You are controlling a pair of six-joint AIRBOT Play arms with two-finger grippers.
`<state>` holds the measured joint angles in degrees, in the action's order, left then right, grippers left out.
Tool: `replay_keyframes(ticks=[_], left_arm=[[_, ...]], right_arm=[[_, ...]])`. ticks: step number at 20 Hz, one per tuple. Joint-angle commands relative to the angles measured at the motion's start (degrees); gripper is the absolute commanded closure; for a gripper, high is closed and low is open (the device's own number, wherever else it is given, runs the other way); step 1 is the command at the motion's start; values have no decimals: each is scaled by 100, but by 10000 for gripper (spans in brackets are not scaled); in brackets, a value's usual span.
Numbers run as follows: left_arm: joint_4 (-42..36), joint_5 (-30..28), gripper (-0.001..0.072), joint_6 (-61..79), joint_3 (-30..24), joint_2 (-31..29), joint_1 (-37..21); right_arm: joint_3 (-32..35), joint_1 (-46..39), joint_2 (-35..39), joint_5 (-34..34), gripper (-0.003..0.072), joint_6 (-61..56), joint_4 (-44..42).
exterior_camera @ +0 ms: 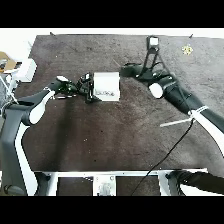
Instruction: Fold the box and place the chain.
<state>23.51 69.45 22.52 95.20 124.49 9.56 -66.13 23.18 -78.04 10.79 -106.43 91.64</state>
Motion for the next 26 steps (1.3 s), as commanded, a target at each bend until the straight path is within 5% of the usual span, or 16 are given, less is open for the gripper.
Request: replay_keyframes(ticks=[1,5,7,14,26], left_arm=[[2,0,419,0,2,4,-2],[2,0,419,0,2,4,-2],[4,0,419,0,2,4,-2],[2,0,419,0,2,4,-2],[2,0,419,0,2,4,-2]], right_arm=[[-778,-675,-317,911,540,2022,-1143],[-2258,-1473,-1519,2949,540,6290,-5211],[-2688,-1759,-2090,3731,539,7241,-6262],[-3613,-1838,-3563,4946,539,8736,-7532],[-3534,-1460,-3589,5696,540,9711,-6754]])
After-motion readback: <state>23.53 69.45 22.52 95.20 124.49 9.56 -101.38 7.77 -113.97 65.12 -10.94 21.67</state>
